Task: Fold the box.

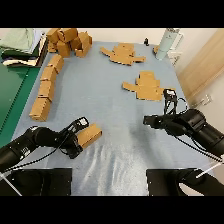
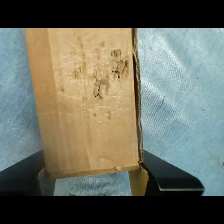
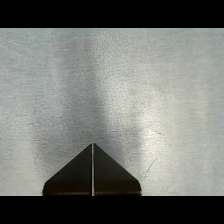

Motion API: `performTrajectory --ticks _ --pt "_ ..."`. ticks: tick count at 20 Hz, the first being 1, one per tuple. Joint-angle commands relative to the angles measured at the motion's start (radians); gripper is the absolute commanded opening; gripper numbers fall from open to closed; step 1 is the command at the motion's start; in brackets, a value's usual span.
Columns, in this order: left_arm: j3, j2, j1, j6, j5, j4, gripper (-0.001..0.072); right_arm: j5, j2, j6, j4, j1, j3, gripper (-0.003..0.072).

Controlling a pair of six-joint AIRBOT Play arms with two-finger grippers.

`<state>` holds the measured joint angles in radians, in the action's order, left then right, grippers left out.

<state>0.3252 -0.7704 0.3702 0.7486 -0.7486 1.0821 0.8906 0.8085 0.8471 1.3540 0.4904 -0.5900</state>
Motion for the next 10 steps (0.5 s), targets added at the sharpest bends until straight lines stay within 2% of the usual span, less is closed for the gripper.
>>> performTrajectory --ticks 1,6,7,10 --pt "-0.002 0.001 0.004 0.003 -0.001 -0.036 0.0604 -0.001 0.003 0.003 0.01 -0.001 -0.001 0.0007" --pt "-0.002 -0.003 0.004 0.004 0.068 -0.072 0.0614 -0.003 0.003 0.003 0.013 -0.001 -0.001 0.0007" --pt "-0.002 -0.01 0.004 0.004 0.073 -0.073 0.07 -0.003 0.003 0.003 0.013 -0.001 -0.001 0.0007" --pt "-0.002 -0.045 0.004 0.011 0.084 -0.078 0.072 -0.003 0.003 0.003 0.013 -0.001 -0.001 0.0007"
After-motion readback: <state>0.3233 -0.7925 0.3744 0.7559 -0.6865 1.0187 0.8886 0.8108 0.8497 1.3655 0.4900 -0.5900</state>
